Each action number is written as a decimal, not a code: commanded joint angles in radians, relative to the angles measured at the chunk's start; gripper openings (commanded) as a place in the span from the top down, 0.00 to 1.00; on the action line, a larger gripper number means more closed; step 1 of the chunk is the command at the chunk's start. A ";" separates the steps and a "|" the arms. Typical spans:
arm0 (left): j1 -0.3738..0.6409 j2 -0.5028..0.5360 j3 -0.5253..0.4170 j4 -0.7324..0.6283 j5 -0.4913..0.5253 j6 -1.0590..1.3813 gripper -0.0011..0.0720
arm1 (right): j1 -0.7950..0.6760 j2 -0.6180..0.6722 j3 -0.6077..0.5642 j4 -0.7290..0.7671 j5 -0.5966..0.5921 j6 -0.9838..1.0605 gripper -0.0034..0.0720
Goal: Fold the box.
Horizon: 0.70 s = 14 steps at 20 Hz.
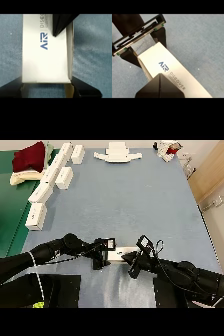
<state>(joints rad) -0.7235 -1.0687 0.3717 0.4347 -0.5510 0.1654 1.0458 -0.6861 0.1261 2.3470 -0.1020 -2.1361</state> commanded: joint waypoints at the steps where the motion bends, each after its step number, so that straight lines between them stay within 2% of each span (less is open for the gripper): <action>1: 0.000 0.000 0.001 -0.001 0.000 -0.001 0.35 | 0.003 -0.026 -0.007 -0.002 -0.010 0.005 0.95; 6: 0.000 0.000 0.001 -0.001 0.000 -0.001 0.35 | 0.003 -0.029 -0.009 -0.002 -0.011 0.008 0.95; 14: 0.000 0.000 0.001 -0.001 0.000 -0.001 0.35 | 0.001 0.092 -0.009 -0.023 0.020 0.008 0.95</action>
<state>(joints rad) -0.7235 -1.0687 0.3717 0.4332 -0.5522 0.1638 1.0485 -0.6304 0.1135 2.3333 -0.1204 -2.1281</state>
